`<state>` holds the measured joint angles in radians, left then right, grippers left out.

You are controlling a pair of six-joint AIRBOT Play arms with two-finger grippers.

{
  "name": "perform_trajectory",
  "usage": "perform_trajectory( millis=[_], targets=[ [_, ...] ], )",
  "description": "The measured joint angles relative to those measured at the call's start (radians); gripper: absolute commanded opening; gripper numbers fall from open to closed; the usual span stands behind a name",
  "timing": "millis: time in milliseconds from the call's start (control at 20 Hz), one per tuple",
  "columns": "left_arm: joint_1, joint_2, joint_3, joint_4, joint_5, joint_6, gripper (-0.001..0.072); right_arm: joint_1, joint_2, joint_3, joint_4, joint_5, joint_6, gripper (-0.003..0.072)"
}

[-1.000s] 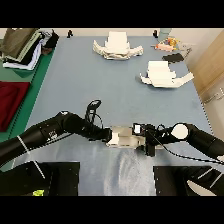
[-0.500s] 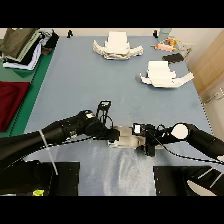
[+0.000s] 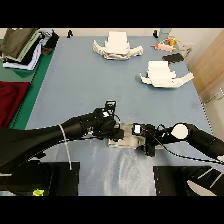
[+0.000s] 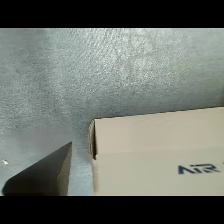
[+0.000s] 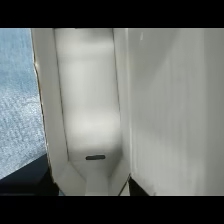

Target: Fold the box.

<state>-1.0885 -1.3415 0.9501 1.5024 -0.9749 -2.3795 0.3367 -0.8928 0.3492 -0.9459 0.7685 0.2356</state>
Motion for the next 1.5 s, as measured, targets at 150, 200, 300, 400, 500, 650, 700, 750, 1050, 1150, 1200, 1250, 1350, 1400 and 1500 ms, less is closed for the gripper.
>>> perform_trajectory(
  millis=[150,200,300,400,500,650,700,750,1050,1150,1200,1250,1350,1400,1500],
  targets=[
    [-0.017,-0.031,0.024,0.008,-0.024,-0.028,0.0405,0.0,0.0,0.0,0.0,0.0,0.0,0.0442],
    [-0.02,-0.039,0.029,0.009,-0.034,-0.043,0.0363,0.0,0.0,0.0,0.0,0.0,0.0,0.0442],
    [-0.024,-0.048,0.034,0.016,-0.039,-0.071,0.0014,0.0,0.0,0.0,0.0,0.0,0.0,0.0442],
    [-0.025,-0.053,0.037,0.03,-0.048,-0.087,0.0013,0.0,0.0,0.0,0.001,0.0,0.002,0.0442],
    [-0.027,-0.056,0.039,0.035,-0.05,-0.094,0.0014,0.0,0.0,0.0,0.0,0.0,0.002,0.0442],
    [-0.029,-0.058,0.039,0.039,-0.053,-0.101,0.0036,0.0,0.0,0.0,0.0,0.0,0.001,0.0442],
    [-0.029,-0.058,0.039,0.038,-0.053,-0.101,0.0369,0.0,0.0,0.0,0.001,0.0,0.001,0.0442],
    [-0.029,-0.06,0.038,0.037,-0.059,-0.101,0.0661,0.0,0.0,0.0,0.0,0.0,0.0,0.0442],
    [-0.026,-0.032,0.058,-0.003,-0.068,-0.099,0.0665,0.0,0.0,0.0,0.0,0.0,-0.001,0.0442],
    [-0.02,0.007,0.07,-0.005,-0.092,-0.08,0.0664,0.0,0.0,0.0,0.0,0.0,-0.001,0.0442],
    [-0.013,0.032,0.073,-0.007,-0.118,-0.07,0.0643,0.0,0.0,0.0,0.0,0.0,-0.001,0.0442],
    [-0.005,0.058,0.077,-0.005,-0.143,-0.059,0.0571,0.0,0.0,0.0,0.0,0.0,-0.001,0.0442],
    [0.016,0.116,0.08,0.003,-0.209,-0.026,0.0255,0.0,0.0,0.0,0.0,0.0,-0.001,0.0442],
    [0.027,0.148,0.08,0.008,-0.249,0.002,0.005,0.0,0.0,0.0,0.0,0.0,-0.001,0.0442],
    [0.042,0.201,0.082,0.024,-0.31,0.102,0.0014,0.0,0.0,0.0,0.0,0.0,-0.001,0.0442]
  ],
)
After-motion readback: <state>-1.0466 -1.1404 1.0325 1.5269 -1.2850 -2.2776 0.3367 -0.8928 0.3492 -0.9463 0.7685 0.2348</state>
